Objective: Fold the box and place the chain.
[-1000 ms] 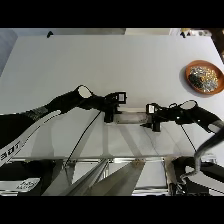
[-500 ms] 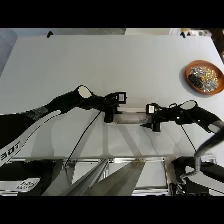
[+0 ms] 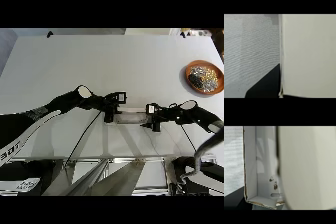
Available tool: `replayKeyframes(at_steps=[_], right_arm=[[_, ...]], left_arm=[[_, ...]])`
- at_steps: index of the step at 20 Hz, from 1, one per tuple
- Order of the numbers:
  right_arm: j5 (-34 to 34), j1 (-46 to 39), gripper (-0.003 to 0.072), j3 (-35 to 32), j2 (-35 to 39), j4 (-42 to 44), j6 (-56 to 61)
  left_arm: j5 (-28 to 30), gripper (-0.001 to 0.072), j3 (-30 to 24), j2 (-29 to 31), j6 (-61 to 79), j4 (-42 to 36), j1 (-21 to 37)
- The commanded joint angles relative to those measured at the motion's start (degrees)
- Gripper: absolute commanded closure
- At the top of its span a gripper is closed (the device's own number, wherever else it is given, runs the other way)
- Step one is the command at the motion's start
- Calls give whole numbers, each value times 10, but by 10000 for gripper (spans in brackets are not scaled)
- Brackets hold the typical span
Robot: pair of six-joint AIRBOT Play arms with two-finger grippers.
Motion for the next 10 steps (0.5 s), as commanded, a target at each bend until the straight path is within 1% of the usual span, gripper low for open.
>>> replayKeyframes(at_steps=[1,3,4,5,6,7,8,9,10], right_arm=[[0,0,290,0,0,0,0],[0,0,290,0,0,0,0],[0,0,290,0,0,0,0],[0,0,290,0,0,0,0],[0,0,290,0,0,0,0],[0,0,290,0,0,0,0],[1,0,290,0,0,0,0],[1,0,290,0,0,0,0],[0,0,290,0,0,0,0]], left_arm=[[-5,696,0,0,0,-5,2],[-9,695,0,0,0,-5,2],[-11,679,0,2,0,-5,2],[-12,589,0,5,0,-3,2],[-11,416,0,10,0,3,3],[-11,281,0,17,-1,15,3],[-11,225,0,26,-18,34,3],[-11,196,0,37,-47,59,3],[-11,196,0,50,-87,96,3]])
